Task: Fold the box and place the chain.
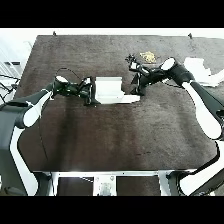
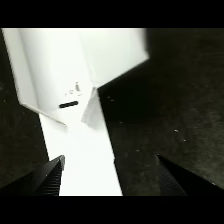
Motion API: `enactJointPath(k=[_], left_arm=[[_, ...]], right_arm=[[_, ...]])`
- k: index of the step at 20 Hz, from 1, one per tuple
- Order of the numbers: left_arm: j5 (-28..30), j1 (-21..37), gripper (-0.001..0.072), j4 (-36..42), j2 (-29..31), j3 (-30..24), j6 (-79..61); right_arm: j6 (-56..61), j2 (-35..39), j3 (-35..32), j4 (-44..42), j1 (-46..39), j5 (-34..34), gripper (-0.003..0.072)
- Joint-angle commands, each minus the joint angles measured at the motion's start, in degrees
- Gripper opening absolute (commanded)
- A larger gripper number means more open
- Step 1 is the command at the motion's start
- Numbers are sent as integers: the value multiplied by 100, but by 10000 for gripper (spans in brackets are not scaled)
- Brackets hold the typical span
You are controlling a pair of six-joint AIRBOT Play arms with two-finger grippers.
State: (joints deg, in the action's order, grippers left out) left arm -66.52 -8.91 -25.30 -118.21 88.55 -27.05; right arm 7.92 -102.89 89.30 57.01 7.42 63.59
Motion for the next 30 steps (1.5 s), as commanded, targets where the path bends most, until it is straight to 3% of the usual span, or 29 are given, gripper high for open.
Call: enactJointPath(k=[1, 5, 7, 8, 12, 17, 29, 30], left_arm=[[4, 2, 531, 2, 0, 0, 4], [2, 2, 530, 2, 0, 0, 4], [2, 2, 531, 0, 0, 0, 2], [2, 2, 531, 2, -2, 0, 2], [4, 2, 531, 0, -2, 0, 2], [4, 2, 531, 2, 0, 0, 2], [2, 2, 531, 0, -2, 0, 2], [2, 2, 531, 2, 0, 0, 2]], right_arm=[[-396, -151, -227, 61, 177, -133, 615], [-393, -321, -229, -304, 304, -358, 614], [-391, -321, -229, -444, 306, -356, 470], [-391, -323, -229, -490, 319, -354, 445], [-391, -323, -232, -601, 372, -221, 442], [-393, -323, -236, -623, 483, -157, 133], [-415, -634, -271, -1207, 614, -363, 136], [-415, -649, -271, -1204, 612, -380, 193]])
